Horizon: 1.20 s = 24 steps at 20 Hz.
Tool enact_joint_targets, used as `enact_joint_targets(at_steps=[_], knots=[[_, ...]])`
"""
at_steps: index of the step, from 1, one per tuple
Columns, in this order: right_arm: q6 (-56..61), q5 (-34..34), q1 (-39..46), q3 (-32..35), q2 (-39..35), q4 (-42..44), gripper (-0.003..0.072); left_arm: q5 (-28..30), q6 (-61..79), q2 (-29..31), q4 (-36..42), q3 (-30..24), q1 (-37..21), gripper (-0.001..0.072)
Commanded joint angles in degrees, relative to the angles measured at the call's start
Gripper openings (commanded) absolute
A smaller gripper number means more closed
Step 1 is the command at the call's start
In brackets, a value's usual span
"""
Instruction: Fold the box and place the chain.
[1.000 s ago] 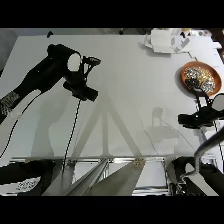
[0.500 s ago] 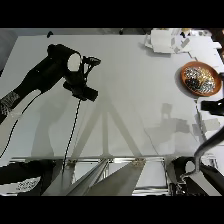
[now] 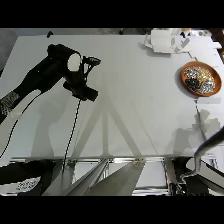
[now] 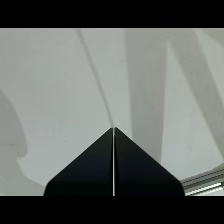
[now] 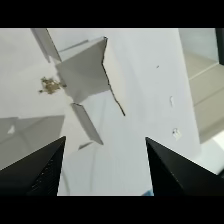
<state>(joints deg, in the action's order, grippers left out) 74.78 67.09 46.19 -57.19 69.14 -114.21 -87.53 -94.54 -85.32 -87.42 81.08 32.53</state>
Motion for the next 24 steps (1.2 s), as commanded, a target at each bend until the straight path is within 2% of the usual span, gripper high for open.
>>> enact_joint_targets(at_steps=[1,3,5,8,11,14,16,21,24], knots=[[-3.9,-1.3,1.6,-0.5,4.8,-7.7,0.0582,0.0,0.0,0.0,0.0,0.0,0.0,0.0008],[-5.8,-5.3,1.6,-0.5,5.3,-6.6,0.0567,0.0,0.0,0.0,0.0,0.0,0.0,0.0008],[-6.3,-7.1,1.6,-0.5,6.7,-6.5,0.046,0.0,0.0,0.0,0.0,0.0,0.0,0.0008],[-5.8,-6.9,1.6,-0.5,11.3,-6.9,0.0457,0.0,0.0,0.0,0.0,0.0,0.0,0.0008],[-0.2,-8.7,1.6,-0.5,15.3,-10.2,0.0383,0.0,0.0,0.0,0.0,0.0,0.0,0.0008],[0.2,-9.2,1.6,-0.5,17.6,-10.1,0.0237,0.0,0.0,0.0,0.0,0.0,0.0,0.0008],[0.2,-9.0,1.4,-0.5,17.9,-9.7,0.0019,0.0,0.0,0.0,0.0,0.0,0.0,0.0008],[-0.9,-1.3,-7.1,-0.5,14.6,-9.0,0.0017,0.0,0.0,0.0,0.0,0.0,0.0,0.0008],[-3.1,1.3,-15.5,-0.5,7.1,1.0,0.0016,0.0,0.0,0.0,0.0,0.0,0.0,0.0008]])
